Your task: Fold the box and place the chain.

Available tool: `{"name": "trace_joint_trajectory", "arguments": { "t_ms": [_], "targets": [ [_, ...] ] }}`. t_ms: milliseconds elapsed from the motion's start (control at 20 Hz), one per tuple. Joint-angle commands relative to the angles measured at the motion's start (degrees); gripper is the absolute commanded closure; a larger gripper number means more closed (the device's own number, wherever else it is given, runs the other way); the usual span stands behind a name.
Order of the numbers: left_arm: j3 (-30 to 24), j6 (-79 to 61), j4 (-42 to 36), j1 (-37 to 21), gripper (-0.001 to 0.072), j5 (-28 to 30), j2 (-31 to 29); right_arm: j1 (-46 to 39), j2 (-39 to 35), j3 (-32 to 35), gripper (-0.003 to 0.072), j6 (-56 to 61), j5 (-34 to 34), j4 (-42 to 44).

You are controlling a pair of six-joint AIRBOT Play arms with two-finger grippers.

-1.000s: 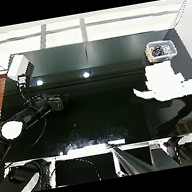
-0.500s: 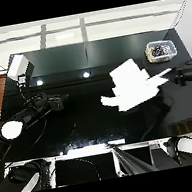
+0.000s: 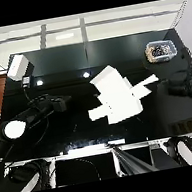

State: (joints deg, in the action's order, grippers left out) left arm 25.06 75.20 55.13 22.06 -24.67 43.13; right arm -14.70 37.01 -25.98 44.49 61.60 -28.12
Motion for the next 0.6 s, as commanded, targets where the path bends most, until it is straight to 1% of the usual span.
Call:
{"name": "trace_joint_trajectory", "arguments": {
  "t_ms": [0,50,150,300,400,450,550],
  "targets": [
    [-0.02,0.13,-8.13,2.64,0.0008,-1.68,3.98,2.36,-8.92,8.15,0.0673,-1.9,-6.14,0.0],
    [0.13,-0.63,-12.5,2.84,0.0008,-2.97,6.43,2.95,-8.96,9.4,0.0673,-1.9,-6.16,-0.09],
    [1.73,-6.67,-18.38,2.78,0.0007,-7.1,12.04,4.28,-8.94,11.5,0.0672,-1.9,-6.8,-0.24],
    [6.8,-17.0,-27.93,2.43,0.0008,-15.41,22.43,4.81,-8.94,12.13,0.0672,-1.88,-6.8,-0.68],
    [10.75,-24.15,-34.27,2.45,0.0008,-19.45,28.89,4.81,-8.94,12.13,0.0672,-1.88,-6.8,-0.68],
    [12.66,-26.34,-36.02,2.45,0.0008,-20.65,31.65,4.81,-8.94,12.13,0.0672,-1.86,-6.8,-0.66],
    [16.41,-27.61,-36.54,2.4,0.0007,-22.77,36.57,4.81,-8.94,12.13,0.0672,-1.86,-6.78,-0.66]
  ]
}}
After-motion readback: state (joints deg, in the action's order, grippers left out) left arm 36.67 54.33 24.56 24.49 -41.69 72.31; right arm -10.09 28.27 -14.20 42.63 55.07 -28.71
